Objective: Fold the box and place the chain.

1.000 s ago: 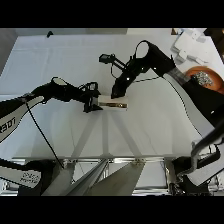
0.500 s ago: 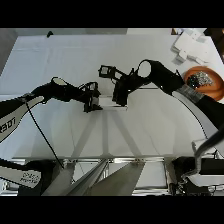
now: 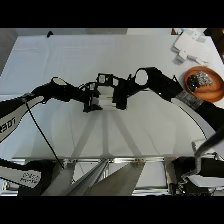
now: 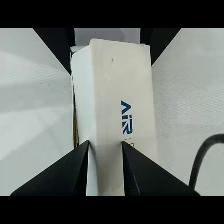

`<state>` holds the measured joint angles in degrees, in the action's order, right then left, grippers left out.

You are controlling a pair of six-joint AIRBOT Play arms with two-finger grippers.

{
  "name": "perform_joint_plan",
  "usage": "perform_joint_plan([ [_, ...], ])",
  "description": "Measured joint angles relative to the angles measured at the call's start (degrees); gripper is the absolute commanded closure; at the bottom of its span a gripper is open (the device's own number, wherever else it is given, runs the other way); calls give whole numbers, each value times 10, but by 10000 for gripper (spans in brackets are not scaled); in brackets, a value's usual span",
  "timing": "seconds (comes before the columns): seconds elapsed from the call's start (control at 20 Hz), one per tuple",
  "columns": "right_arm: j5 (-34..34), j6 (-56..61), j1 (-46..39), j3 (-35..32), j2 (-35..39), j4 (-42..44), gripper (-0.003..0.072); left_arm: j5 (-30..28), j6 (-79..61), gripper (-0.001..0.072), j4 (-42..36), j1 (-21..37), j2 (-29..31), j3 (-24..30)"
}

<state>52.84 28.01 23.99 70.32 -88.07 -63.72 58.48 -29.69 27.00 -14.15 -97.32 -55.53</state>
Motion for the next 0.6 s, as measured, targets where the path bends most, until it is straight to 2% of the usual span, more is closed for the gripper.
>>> perform_joint_plan([
  [0.25,-18,0,13,-31,0,-6,487,0,-1,696,0,0,0,0],
  [0.3,-20,0,15,-34,0,-8,427,0,-1,696,0,0,0,0],
  [0.35,-19,1,16,-36,1,-7,335,0,-1,696,0,0,0,0],
  [0.6,-7,3,19,-41,20,-21,332,6,-3,696,2,-1,0,0],
])
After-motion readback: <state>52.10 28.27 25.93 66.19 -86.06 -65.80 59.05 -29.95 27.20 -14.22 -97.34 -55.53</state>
